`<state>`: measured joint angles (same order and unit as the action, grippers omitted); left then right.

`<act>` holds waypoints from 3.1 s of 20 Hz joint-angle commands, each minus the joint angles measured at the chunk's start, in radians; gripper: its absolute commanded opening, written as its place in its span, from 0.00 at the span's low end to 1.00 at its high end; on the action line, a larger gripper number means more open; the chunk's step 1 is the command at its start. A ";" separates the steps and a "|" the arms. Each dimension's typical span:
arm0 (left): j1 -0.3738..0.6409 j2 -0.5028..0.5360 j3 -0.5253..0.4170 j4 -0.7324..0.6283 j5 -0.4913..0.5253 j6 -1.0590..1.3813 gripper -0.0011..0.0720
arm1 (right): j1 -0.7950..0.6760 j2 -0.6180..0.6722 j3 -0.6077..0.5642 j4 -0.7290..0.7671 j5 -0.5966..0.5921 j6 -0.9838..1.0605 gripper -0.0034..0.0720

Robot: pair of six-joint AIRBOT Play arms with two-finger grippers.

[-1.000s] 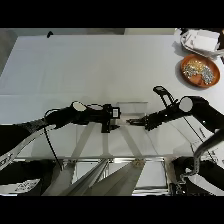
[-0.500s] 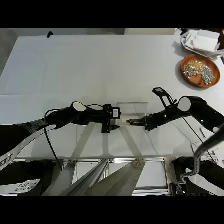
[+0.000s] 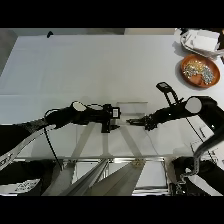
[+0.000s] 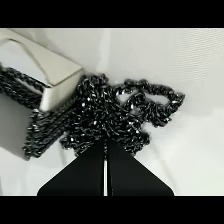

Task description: Fold the box and place the chain.

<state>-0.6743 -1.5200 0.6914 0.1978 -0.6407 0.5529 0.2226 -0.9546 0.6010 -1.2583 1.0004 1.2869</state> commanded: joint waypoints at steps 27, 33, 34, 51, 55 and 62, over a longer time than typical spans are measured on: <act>0.000 0.001 0.000 0.000 0.000 0.000 0.14 | 0.001 -0.145 -0.050 -0.043 -0.041 0.019 0.26; 0.000 0.001 0.000 0.000 0.000 0.000 0.14 | 0.001 -0.140 -0.051 -0.042 -0.021 0.019 0.06; 0.000 0.001 0.000 0.000 0.000 0.000 0.14 | 0.001 -0.126 -0.051 -0.042 -0.021 0.019 0.06; 0.000 0.001 0.000 0.000 0.000 0.000 0.14 | 0.001 0.219 0.375 0.163 0.284 -0.056 0.06; 0.000 0.001 0.000 0.000 0.000 0.000 0.14 | 0.001 0.232 0.424 0.306 0.313 -0.095 0.06; 0.000 0.001 0.000 0.000 0.000 0.000 0.14 | 0.001 0.235 0.460 0.538 0.327 -0.171 0.06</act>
<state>-0.6743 -1.5200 0.6914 0.1978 -0.6407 0.5533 0.2226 -0.7219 1.0492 -0.8291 1.3193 1.1484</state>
